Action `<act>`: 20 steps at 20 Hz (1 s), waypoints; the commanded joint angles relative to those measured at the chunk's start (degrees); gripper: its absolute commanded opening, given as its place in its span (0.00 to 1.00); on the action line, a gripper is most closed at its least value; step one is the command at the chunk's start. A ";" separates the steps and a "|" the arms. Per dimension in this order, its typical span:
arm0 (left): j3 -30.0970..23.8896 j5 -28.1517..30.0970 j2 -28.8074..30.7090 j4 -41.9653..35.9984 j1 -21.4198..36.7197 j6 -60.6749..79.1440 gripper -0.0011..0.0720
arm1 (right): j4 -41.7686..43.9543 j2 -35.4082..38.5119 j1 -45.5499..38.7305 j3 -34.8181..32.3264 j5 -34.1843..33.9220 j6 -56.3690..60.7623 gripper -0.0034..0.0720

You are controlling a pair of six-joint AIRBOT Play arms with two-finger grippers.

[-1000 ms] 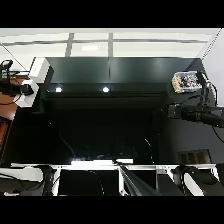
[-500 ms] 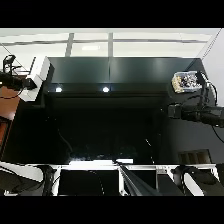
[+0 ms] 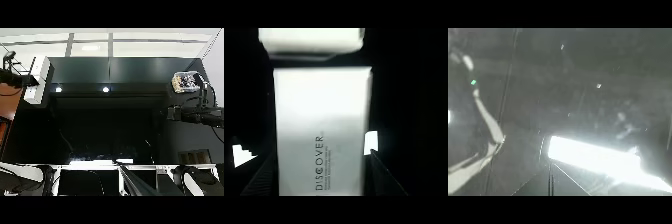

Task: Fold the box and place the chain.

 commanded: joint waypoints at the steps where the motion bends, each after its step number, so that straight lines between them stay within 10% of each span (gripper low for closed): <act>1: 5.29 -6.40 3.21 1.44 -0.44 -5.79 0.99 | -2.97 0.02 -0.04 2.16 6.73 -0.04 0.06; 3: 8.68 -11.39 6.14 4.52 -1.03 -13.81 0.85 | -4.94 0.02 -0.07 5.07 10.93 -0.04 0.07; 6: 7.61 -16.96 12.17 2.97 -2.89 -20.26 0.05 | -5.57 0.02 -0.07 6.64 10.78 -0.07 0.07; 9: -5.90 -8.35 24.72 0.24 -9.33 -16.81 0.05 | -5.88 0.02 0.04 4.33 -0.39 -2.86 0.06; 15: -50.51 29.73 51.87 0.22 -21.86 -7.69 0.05 | -8.68 0.00 0.74 -9.49 -31.95 -9.97 0.06; 20: -58.25 32.15 57.37 0.07 -21.97 -7.91 0.05 | -8.28 0.00 0.76 -9.60 -31.10 -9.92 0.07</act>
